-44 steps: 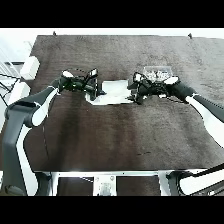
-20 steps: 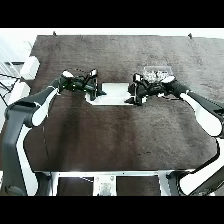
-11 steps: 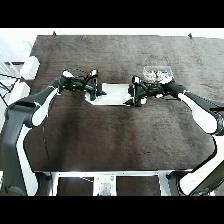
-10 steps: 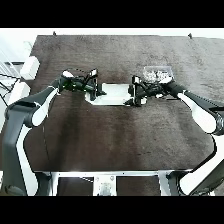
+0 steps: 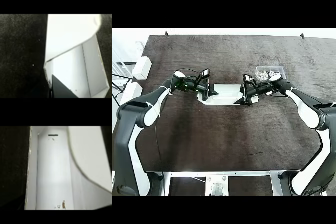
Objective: Fold the box and place the chain.
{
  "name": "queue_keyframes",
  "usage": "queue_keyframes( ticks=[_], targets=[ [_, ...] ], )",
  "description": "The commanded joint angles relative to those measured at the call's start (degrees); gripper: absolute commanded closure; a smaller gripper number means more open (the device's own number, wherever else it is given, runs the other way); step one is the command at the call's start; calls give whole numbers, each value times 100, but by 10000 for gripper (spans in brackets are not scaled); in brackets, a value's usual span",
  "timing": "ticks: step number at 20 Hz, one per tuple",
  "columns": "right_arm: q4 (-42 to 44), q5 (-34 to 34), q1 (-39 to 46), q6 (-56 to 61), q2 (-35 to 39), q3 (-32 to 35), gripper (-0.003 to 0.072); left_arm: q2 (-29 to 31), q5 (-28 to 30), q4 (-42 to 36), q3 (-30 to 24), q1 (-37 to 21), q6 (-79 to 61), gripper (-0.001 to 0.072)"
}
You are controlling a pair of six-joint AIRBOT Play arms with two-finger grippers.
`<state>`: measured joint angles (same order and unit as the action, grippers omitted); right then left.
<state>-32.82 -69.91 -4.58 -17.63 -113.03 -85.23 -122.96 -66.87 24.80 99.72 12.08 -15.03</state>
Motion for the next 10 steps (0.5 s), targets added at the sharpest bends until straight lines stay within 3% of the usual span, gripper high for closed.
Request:
queue_keyframes(
  ticks=[1,10],
  targets=[
    [-319,-155,-63,157,-160,-232,73,-2,-4,2,-2,2,0,688],
    [-531,-153,-83,262,-232,-396,73,-2,-2,0,-2,2,0,688]
  ],
)
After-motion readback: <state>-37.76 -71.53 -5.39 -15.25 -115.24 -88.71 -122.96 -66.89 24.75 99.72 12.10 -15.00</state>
